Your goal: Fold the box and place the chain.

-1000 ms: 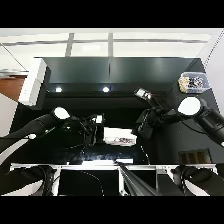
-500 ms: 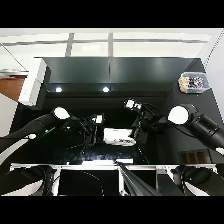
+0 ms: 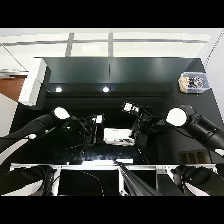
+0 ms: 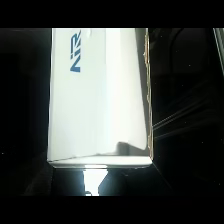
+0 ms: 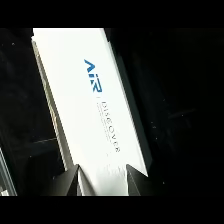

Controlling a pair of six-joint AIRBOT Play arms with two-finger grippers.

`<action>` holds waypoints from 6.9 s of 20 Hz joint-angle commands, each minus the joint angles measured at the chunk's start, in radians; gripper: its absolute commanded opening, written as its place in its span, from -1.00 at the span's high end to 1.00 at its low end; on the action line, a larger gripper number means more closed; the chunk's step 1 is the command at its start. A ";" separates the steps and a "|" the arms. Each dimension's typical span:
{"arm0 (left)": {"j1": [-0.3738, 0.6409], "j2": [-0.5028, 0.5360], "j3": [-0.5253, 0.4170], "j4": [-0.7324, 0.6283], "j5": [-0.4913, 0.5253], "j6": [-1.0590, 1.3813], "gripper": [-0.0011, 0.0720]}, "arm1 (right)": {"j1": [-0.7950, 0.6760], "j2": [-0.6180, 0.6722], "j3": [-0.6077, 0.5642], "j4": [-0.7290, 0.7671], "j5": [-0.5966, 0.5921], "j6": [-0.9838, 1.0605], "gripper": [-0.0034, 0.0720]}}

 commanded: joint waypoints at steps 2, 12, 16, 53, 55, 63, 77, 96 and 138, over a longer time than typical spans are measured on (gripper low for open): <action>0.000 -0.001 0.000 0.000 0.000 0.000 -0.04 | 0.002 0.000 0.000 0.004 0.038 0.001 0.02; 0.000 -0.001 0.000 0.000 0.000 0.000 -0.04 | 0.002 0.001 0.000 0.041 0.064 0.004 0.34; 0.000 -0.001 0.000 0.000 0.000 0.000 -0.04 | 0.002 0.002 0.000 0.041 0.067 0.004 0.41; 0.000 -0.001 0.000 -0.007 0.023 -0.021 -0.05 | 0.002 0.002 0.020 -0.009 0.078 0.012 -0.12; 0.000 -0.001 0.000 -0.007 0.023 -0.021 -0.05 | 0.002 0.002 0.017 -0.009 0.077 0.012 -0.43; 0.000 -0.001 0.000 -0.007 0.023 -0.021 -0.05 | 0.002 0.002 0.009 -0.023 0.036 0.013 0.10; 0.000 -0.001 0.000 -0.007 0.023 -0.021 -0.05 | 0.002 0.002 0.009 -0.044 0.082 0.027 0.35; 0.000 -0.001 0.000 -0.007 0.023 -0.021 -0.05 | 0.002 -0.001 -0.037 -0.046 0.061 0.027 0.36; 0.000 -0.001 0.000 -0.007 0.023 -0.021 -0.05 | -0.134 -0.103 -0.211 0.564 -0.081 0.276 0.81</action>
